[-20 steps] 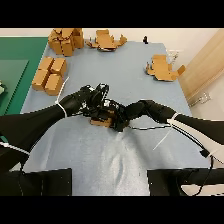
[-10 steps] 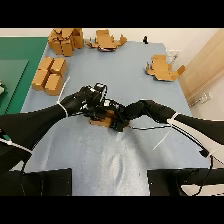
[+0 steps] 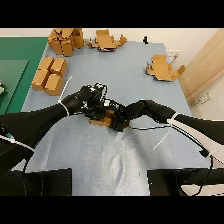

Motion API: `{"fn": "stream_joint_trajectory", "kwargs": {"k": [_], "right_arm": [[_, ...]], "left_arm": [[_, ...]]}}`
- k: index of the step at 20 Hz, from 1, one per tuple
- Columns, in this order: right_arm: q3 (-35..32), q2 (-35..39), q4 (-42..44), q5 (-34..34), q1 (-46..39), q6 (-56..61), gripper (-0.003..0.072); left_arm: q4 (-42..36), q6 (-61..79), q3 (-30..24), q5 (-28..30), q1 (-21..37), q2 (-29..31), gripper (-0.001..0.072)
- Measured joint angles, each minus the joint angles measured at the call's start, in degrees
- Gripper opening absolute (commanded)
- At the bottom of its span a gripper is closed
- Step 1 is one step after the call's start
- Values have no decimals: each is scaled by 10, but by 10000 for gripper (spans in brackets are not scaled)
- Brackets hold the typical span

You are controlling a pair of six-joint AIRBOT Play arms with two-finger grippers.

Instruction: Fold the box.

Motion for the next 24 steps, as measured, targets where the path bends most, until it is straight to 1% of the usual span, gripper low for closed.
{"fn": "stream_joint_trajectory", "kwargs": {"k": [1,2,6,9,13,15,17,19,20,21,22,24], "right_arm": [[0,0,-1,0,0,-2,8],[0,0,-2,0,0,-3,8],[0,0,-1,0,0,0,8],[0,0,-1,0,0,0,8],[0,0,0,0,0,0,8],[0,0,0,0,0,0,8],[0,0,0,0,0,0,8],[0,0,0,0,0,0,8],[0,0,0,0,0,0,8],[0,0,0,0,0,0,8],[0,0,0,0,0,0,8],[0,0,0,0,0,0,8]], "left_arm": [[-6,3,1,-4,0,0,480],[-25,3,3,-5,1,6,481],[-39,33,5,1,11,30,482],[-49,62,1,1,35,52,482],[-96,134,-31,-2,78,87,482],[-130,189,-54,8,106,114,482],[-191,277,-75,23,146,148,484],[-275,417,-94,6,201,181,488],[-320,504,-102,-25,235,192,607],[-361,583,-109,-63,273,200,646],[-392,644,-115,-91,309,202,646],[-427,748,-122,-124,377,193,653]]}}
